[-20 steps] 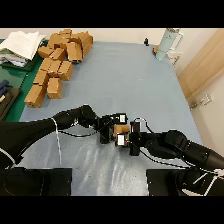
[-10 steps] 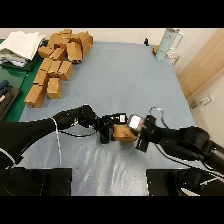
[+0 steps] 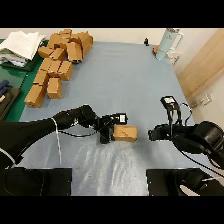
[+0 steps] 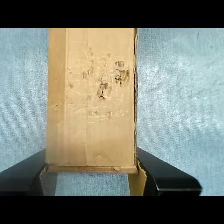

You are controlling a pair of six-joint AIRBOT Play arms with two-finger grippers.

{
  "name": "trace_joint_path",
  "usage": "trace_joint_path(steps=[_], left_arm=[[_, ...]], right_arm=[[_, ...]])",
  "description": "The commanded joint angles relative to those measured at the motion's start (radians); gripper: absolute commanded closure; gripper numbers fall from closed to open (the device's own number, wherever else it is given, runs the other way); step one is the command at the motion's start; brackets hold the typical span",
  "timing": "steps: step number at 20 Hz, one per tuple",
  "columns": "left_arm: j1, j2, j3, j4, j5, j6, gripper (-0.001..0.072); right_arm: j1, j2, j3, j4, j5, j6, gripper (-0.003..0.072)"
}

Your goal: Fold the box.

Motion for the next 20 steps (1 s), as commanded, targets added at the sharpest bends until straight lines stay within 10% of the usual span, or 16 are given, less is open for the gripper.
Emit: trace_joint_path(steps=[1, 10, 20], left_arm=[[0.000, 0.000, 0.000, 0.000, 0.001, 0.001, 0.0199], [0.068, 0.111, 0.010, 0.064, 0.019, -0.094, 0.0199], [0.617, 0.351, -0.064, 0.317, -0.166, -0.583, 0.0199]], right_arm=[[-0.025, -0.014, 0.001, 0.021, -0.078, 0.233, 0.0679], [-0.025, -0.015, 0.000, 0.026, -0.077, 0.345, 0.0679], [-0.025, -0.015, 0.000, -0.025, -0.070, 0.344, 0.0680]])
